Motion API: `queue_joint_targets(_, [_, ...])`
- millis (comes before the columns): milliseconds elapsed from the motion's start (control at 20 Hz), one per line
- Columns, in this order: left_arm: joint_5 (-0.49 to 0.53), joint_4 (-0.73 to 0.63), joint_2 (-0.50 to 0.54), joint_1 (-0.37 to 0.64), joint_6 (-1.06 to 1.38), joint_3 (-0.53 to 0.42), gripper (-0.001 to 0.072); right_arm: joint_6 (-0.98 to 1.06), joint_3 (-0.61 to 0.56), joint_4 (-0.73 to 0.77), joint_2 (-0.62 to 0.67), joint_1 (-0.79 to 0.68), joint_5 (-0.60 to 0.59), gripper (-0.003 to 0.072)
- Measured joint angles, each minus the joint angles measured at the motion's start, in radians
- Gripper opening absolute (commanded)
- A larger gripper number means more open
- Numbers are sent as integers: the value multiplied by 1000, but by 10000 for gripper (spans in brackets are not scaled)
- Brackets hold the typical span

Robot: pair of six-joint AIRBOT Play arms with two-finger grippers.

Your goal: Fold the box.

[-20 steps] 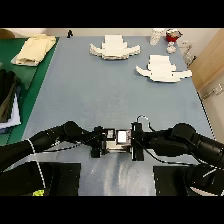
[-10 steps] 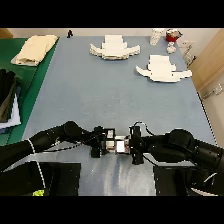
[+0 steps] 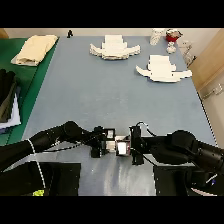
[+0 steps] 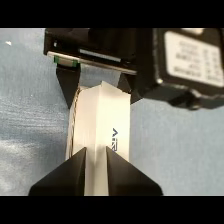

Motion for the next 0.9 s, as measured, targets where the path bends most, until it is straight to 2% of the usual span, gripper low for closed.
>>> queue_joint_targets(150, [0,0,0,0,0,0,365,12,-13,-1,-12,0,6,161])
queue_joint_targets(250, [0,0,0,0,0,0,365,16,-17,-1,-16,0,8,92])
queue_joint_targets(350, [0,0,0,0,0,0,365,19,-19,4,-18,0,11,99])
queue_joint_targets(400, [0,0,0,0,0,0,365,20,-20,9,-19,0,10,176])
queue_joint_targets(450, [0,0,0,0,0,0,365,22,-20,16,-19,0,8,288])
queue_joint_targets(500, [0,0,0,0,0,0,365,23,-21,20,-18,0,-2,328])
queue_joint_targets(800, [0,0,0,0,0,0,365,92,-16,65,32,0,0,332])
queue_joint_targets(850, [0,0,0,0,0,0,365,115,-16,75,40,0,0,326])
queue_joint_targets(900, [0,0,0,0,0,0,365,147,-16,91,50,-2,5,286])
